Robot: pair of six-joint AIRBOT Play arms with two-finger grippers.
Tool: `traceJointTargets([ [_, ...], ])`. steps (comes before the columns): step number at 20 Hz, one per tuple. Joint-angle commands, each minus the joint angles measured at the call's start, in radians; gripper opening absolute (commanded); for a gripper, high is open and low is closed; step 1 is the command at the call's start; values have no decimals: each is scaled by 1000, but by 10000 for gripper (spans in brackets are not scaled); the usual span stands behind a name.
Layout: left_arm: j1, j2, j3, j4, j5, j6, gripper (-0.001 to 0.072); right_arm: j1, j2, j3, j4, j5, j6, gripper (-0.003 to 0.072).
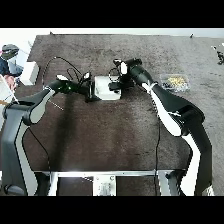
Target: Fold the box and place the chain.
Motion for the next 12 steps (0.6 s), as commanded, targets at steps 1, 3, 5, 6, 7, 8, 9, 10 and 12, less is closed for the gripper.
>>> traceJointTargets([
  [1, 1, 0, 1, 0, 0, 0, 286, 8, -8, 1, -63, 0, 76, 343],
  [3, 1, 0, 1, 0, 0, 0, 286, 8, -9, 1, -91, -2, 110, 343],
  [5, 1, 0, 1, 0, 0, 0, 286, 11, -9, 1, -98, -5, 115, 334],
  [6, 1, 0, 1, 0, 0, 0, 286, 11, -9, 0, -101, -11, 131, 334],
  [7, 1, 0, 1, 0, 0, 0, 286, 13, -9, 0, -101, -18, 132, 326],
  [8, 1, 0, 1, 0, 0, 0, 286, 13, -9, 0, -100, -24, 134, 235],
  [9, 1, 0, 1, 0, 0, 0, 286, 14, -10, 0, -100, -28, 134, 215],
  [10, 1, 0, 1, 0, 0, 0, 286, 16, -10, 0, -96, -32, 134, 215],
  [12, 1, 0, 1, 0, 0, 0, 286, 16, -17, 0, -95, -28, 134, 240],
])
